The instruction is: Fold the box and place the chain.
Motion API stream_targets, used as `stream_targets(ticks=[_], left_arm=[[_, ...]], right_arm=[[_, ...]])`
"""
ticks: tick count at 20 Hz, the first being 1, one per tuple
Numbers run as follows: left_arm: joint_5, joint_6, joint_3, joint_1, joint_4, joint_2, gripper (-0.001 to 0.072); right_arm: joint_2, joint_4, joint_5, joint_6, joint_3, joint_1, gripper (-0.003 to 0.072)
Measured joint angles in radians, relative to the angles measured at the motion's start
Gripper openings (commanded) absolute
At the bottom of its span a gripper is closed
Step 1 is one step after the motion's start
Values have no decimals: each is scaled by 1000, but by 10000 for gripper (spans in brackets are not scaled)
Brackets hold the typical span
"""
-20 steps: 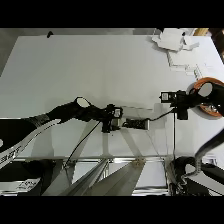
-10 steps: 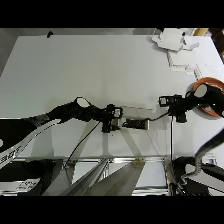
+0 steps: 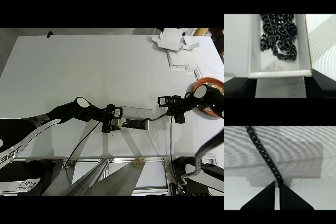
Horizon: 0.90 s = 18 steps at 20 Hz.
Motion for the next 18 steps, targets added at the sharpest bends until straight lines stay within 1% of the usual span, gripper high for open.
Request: stream_targets(ticks=[1, 3, 5, 7, 9, 15, 16, 18], left_arm=[[0, 0, 0, 0, 0, 0, 504], [0, 0, 0, 0, 0, 0, 504], [0, 0, 0, 0, 0, 0, 504], [0, 0, 0, 0, 0, 0, 504], [0, 0, 0, 0, 0, 0, 504], [0, 0, 0, 0, 0, 0, 504], [0, 0, 0, 0, 0, 0, 504], [0, 0, 0, 0, 0, 0, 504]], right_arm=[[0, 0, 0, 0, -7, 0, 59], [3, 0, -3, 0, -16, 0, 22], [15, 0, -9, 0, -22, 0, 22], [44, -9, 25, 0, -27, 1, 22], [85, -3, 15, 0, -26, 0, 22], [171, 18, 73, 8, -31, 1, 24], [177, 18, 76, 8, -31, 0, 48], [183, 20, 70, 11, -33, 0, 198]])
